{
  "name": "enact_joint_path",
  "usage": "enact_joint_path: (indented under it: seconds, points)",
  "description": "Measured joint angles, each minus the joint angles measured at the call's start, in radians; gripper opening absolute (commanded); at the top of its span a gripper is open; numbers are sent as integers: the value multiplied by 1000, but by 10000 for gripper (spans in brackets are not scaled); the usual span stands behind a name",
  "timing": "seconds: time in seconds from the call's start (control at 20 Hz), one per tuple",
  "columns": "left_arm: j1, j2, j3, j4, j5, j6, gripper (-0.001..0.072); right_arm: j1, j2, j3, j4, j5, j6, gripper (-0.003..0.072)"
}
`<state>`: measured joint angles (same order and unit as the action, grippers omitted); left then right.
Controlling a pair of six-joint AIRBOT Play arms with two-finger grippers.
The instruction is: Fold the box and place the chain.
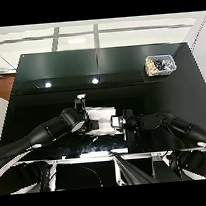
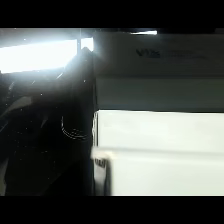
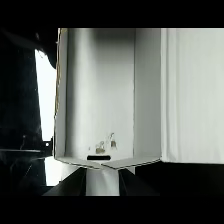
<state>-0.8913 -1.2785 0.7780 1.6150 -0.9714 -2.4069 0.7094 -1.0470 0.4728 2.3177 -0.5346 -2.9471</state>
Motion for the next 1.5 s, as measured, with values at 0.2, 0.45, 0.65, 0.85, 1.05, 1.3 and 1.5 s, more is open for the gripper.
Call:
enact_joint_path:
  seconds: [0.2, 0.45, 0.65, 0.85, 1.05, 1.3, 1.5]
  points:
    - [0, 0, 0, -1, 2, 1, 33, 30, -8, 0, 19, 43, 39, 130]
    - [0, 0, 0, -3, 3, 2, 33, 77, -33, 0, 35, 109, 91, 131]
    - [0, 0, 0, -4, 3, 2, 33, 90, -42, 0, 40, 140, 116, 224]
    - [0, 0, 0, -4, 3, 2, 33, 94, -44, 0, 39, 150, 125, 87]
    - [0, 0, 0, -4, 3, 0, 32, 71, 3, 0, 1, 135, 232, 20]
    - [0, 0, 0, -4, 3, 0, 32, -179, 159, 0, -169, -99, 740, 20]
    - [0, 0, 0, -9, 3, 1, 32, -437, 231, -19, -220, -301, 1097, 21]
